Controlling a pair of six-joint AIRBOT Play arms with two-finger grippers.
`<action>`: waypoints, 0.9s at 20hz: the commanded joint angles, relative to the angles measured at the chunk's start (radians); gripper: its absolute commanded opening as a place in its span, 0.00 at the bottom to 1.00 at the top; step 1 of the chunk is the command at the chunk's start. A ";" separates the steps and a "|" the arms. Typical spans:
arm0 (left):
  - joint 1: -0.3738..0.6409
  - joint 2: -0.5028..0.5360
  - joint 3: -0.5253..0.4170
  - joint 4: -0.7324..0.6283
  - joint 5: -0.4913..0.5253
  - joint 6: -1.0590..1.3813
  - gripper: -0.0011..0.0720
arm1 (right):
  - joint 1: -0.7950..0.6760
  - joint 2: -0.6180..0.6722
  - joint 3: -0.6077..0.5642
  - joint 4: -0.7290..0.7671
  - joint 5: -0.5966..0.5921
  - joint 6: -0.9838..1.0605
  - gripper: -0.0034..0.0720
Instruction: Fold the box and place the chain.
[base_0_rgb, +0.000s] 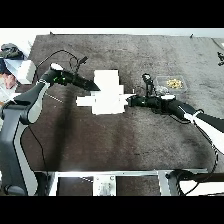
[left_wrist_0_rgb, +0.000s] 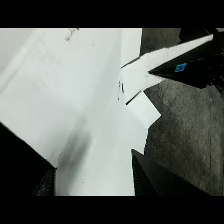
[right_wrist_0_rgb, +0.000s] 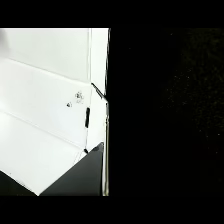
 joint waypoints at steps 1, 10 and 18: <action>0.000 -0.004 0.001 -0.008 -0.014 0.015 0.49 | 0.000 0.000 0.000 0.000 0.000 0.000 0.00; -0.001 -0.010 0.001 -0.016 -0.019 0.014 0.26 | 0.000 0.000 0.000 0.000 0.000 0.000 0.00; -0.001 -0.009 0.001 -0.015 -0.063 0.102 0.03 | -0.018 0.032 0.000 -0.058 0.003 -0.003 0.44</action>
